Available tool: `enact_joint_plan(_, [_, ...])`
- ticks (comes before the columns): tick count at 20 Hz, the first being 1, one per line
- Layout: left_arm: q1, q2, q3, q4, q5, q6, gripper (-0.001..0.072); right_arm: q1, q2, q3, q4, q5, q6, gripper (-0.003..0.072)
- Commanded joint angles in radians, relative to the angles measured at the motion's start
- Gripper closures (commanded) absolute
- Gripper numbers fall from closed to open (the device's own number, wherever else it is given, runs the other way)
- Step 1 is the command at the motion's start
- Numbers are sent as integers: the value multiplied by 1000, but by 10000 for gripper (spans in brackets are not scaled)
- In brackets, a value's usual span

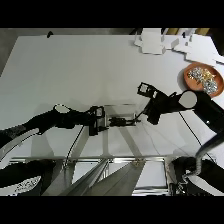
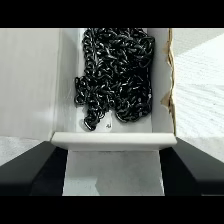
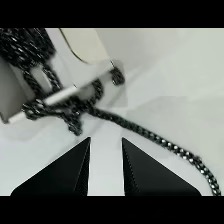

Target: Fold the box and place the chain.

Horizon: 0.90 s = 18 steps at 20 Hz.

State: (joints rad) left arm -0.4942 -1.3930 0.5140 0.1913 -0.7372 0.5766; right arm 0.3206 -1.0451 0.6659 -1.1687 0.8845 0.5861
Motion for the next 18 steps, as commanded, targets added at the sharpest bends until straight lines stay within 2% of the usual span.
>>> enact_joint_plan(1, [0,0,1,0,0,0,438,-6,-18,-64,-46,-109,9,430])
enact_joint_plan(3, [0,0,1,0,0,0,438,-6,-49,-69,-36,-119,9,341])
enact_joint_plan(7, [0,0,1,0,0,0,438,0,-65,-69,5,-126,8,343])
enact_joint_plan(18, [0,0,1,0,0,0,438,90,-68,-105,0,-150,8,345])
